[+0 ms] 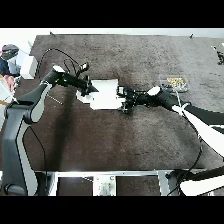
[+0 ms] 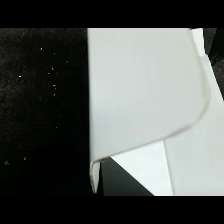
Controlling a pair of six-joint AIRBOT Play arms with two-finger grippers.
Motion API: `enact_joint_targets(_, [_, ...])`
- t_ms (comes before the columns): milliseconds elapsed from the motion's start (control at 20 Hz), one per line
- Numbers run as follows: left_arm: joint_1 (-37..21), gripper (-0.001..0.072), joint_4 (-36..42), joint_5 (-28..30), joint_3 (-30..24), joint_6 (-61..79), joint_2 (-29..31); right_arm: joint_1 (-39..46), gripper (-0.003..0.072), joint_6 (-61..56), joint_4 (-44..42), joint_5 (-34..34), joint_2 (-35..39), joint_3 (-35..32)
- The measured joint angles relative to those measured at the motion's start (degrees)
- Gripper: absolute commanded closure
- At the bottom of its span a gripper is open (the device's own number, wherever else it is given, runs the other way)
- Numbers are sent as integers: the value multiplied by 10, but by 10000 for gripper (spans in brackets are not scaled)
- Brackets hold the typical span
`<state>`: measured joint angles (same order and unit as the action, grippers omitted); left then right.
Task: Fold the box and place the chain.
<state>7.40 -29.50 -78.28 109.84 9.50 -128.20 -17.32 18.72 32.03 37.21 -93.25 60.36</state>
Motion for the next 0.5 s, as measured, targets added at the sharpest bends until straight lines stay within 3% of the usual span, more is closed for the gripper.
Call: enact_joint_targets(500, [0, 697, -1, -1, 0, 0, 0, 8, 6, -14, -4, -31, 0, 31])
